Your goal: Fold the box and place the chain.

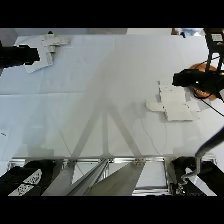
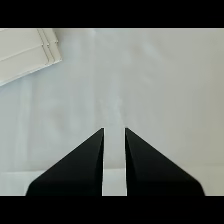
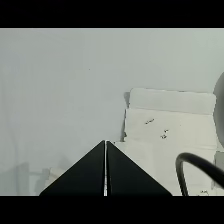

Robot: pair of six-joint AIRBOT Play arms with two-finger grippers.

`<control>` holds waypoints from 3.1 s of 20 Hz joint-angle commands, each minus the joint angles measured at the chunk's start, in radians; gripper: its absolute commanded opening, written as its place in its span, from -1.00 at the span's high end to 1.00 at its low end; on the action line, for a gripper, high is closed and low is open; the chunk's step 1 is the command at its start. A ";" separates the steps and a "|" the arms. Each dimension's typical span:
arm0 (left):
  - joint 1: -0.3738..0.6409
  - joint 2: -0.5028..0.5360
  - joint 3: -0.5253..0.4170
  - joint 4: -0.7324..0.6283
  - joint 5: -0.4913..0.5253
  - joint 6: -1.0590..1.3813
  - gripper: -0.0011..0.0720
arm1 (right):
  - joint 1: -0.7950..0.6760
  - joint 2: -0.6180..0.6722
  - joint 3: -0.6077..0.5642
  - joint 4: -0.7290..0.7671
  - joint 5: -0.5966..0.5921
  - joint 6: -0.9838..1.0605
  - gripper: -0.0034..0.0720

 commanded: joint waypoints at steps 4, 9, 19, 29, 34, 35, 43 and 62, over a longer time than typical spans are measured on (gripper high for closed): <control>0.001 0.001 0.000 0.000 0.000 0.000 0.58 | 0.001 -0.001 0.000 0.000 0.001 0.000 0.87; 0.001 0.001 0.000 0.000 0.000 0.000 0.58 | 0.001 -0.001 0.000 0.028 0.017 -0.014 0.74; 0.001 0.001 0.000 0.000 0.000 0.000 0.58 | -0.241 -0.025 0.025 -0.220 0.179 -0.041 0.07; 0.001 0.001 0.000 0.000 0.000 0.000 0.58 | -0.743 -0.269 0.040 -0.016 0.310 -0.272 -0.02; 0.001 0.001 0.000 0.000 0.000 0.000 0.58 | -0.814 -0.477 0.269 -0.010 0.405 -0.329 -0.04; 0.001 0.001 0.000 0.000 0.001 0.000 0.58 | -0.814 -0.544 0.345 0.015 0.462 -0.354 -0.04; 0.001 0.001 0.000 0.000 0.001 0.000 0.58 | -0.814 -0.880 0.593 0.208 0.553 -0.559 -0.06; 0.001 0.001 0.000 0.000 0.000 0.000 0.58 | -0.816 -0.898 0.593 0.108 0.662 -0.682 -0.06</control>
